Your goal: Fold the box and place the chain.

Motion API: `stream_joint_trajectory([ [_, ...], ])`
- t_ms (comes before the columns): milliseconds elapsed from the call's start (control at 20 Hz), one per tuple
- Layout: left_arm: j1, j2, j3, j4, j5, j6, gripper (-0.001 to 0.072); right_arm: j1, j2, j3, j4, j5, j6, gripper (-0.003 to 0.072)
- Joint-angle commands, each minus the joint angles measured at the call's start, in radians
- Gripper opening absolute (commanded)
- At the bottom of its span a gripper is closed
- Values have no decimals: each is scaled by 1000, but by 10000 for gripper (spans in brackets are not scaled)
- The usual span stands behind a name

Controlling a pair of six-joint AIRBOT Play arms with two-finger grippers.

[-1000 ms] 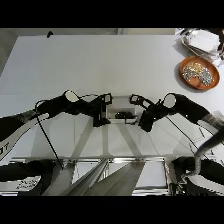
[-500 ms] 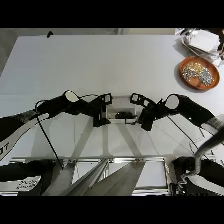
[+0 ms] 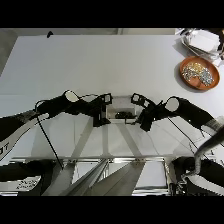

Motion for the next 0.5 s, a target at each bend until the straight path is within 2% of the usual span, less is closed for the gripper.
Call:
stream_joint_trajectory([
  [0, 0, 0, 0, 0, 0, 0, 432, 0, 0, -17, 5, -19, 0, 149],
  [100, 0, 0, 0, 0, 0, 0, 432, 0, 0, -17, 11, -19, 0, 116],
  [450, 0, 0, 0, 0, 0, 0, 432, 0, 0, -17, 58, -27, -1, 116],
])
